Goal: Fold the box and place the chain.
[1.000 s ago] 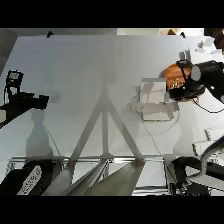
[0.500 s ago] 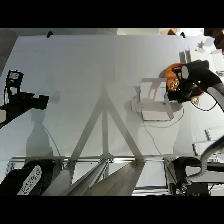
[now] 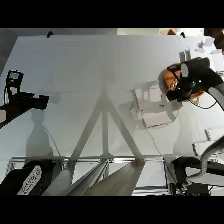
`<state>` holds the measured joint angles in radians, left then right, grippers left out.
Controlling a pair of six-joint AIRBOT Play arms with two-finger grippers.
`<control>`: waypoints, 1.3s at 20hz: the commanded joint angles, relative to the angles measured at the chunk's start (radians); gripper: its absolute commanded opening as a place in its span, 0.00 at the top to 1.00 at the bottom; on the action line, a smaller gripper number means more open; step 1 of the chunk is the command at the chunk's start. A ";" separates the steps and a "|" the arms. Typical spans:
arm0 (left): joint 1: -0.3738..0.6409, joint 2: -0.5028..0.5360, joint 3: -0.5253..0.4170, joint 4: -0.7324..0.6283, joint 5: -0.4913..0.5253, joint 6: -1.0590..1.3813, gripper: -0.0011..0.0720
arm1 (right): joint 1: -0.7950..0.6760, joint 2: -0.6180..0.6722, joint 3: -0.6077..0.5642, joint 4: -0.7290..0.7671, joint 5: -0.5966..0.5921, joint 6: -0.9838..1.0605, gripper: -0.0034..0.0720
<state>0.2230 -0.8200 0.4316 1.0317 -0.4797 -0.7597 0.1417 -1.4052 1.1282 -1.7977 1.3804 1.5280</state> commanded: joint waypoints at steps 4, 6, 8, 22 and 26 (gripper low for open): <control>0.000 0.001 0.000 0.000 0.000 0.000 0.04 | 0.031 0.266 -0.002 0.349 -0.152 -0.101 0.95; 0.000 0.001 0.000 0.000 0.000 0.000 0.04 | 0.031 0.321 -0.032 0.458 -0.185 -0.137 0.95; 0.000 0.001 0.000 0.000 0.000 0.000 0.04 | 0.031 0.367 -0.096 0.529 -0.226 -0.153 0.95; 0.000 0.001 0.000 0.000 0.000 0.000 0.04 | 0.315 0.602 -0.832 0.883 -1.175 -0.140 0.95; 0.000 0.001 0.000 0.000 0.000 0.000 0.04 | 0.391 0.588 -0.924 0.896 -1.332 -0.065 0.95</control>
